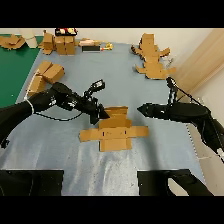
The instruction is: Fold the box.
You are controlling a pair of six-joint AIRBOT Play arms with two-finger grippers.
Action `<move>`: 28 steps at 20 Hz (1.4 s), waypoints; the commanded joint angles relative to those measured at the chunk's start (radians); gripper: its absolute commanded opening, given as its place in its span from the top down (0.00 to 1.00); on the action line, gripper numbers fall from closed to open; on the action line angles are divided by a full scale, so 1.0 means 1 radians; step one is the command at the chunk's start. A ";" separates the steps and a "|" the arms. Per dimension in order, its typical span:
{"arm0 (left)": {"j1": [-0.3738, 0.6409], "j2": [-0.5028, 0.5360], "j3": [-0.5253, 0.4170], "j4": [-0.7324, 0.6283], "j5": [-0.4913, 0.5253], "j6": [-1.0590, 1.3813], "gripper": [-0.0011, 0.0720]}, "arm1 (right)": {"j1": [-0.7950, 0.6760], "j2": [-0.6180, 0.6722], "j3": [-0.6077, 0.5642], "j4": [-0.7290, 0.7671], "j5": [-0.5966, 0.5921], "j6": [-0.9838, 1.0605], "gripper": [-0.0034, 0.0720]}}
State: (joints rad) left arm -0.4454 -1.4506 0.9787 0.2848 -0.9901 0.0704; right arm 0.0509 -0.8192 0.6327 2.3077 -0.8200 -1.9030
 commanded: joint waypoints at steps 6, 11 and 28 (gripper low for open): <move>-0.004 0.019 -0.095 -0.087 0.066 0.150 0.97 | 0.024 0.026 0.001 0.038 -0.148 0.022 0.95; -0.028 0.019 -0.118 -0.077 0.067 0.185 0.97 | 0.159 0.084 0.000 -0.060 -0.269 0.145 0.95; -0.058 0.019 -0.135 0.013 0.062 0.114 0.97 | 0.290 0.152 -0.075 -0.326 -0.175 0.388 0.95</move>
